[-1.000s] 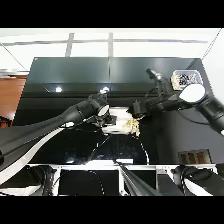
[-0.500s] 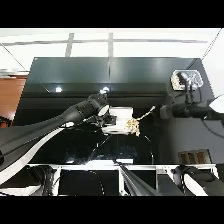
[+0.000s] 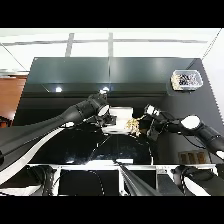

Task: Fold the box and place the chain.

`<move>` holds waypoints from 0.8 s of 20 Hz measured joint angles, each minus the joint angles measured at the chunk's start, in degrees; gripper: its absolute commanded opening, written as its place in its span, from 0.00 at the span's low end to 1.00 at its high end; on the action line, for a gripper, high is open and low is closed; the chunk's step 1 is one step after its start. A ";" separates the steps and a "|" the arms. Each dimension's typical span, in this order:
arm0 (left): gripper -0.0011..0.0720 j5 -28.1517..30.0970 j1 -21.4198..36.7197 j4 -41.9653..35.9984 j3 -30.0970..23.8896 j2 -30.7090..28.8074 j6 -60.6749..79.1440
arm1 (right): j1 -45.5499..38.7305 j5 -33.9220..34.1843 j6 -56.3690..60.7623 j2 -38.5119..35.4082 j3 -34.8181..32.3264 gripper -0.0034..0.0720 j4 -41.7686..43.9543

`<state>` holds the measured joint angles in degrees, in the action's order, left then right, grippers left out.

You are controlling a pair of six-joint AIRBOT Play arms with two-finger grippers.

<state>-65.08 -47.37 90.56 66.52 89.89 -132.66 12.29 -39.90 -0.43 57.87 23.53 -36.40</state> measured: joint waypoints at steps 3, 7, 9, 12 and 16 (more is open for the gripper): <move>0.06 0.00 0.00 0.00 0.00 0.00 -0.02 | 1.14 0.13 -9.11 1.92 -0.33 1.00 3.41; 0.06 0.00 0.00 -0.02 0.00 0.00 0.00 | 1.64 -0.57 -15.30 3.13 -0.33 1.00 6.45; 0.06 0.00 0.00 0.00 0.00 0.00 -0.02 | 1.75 -0.79 -17.07 4.04 -0.26 1.00 6.99; 0.06 0.00 0.00 -0.02 0.00 0.00 0.00 | 1.79 -0.24 -19.19 5.49 0.07 1.00 7.52; 0.06 0.00 0.00 -0.02 0.00 0.00 0.00 | 1.79 1.90 -20.46 7.93 2.01 1.00 7.72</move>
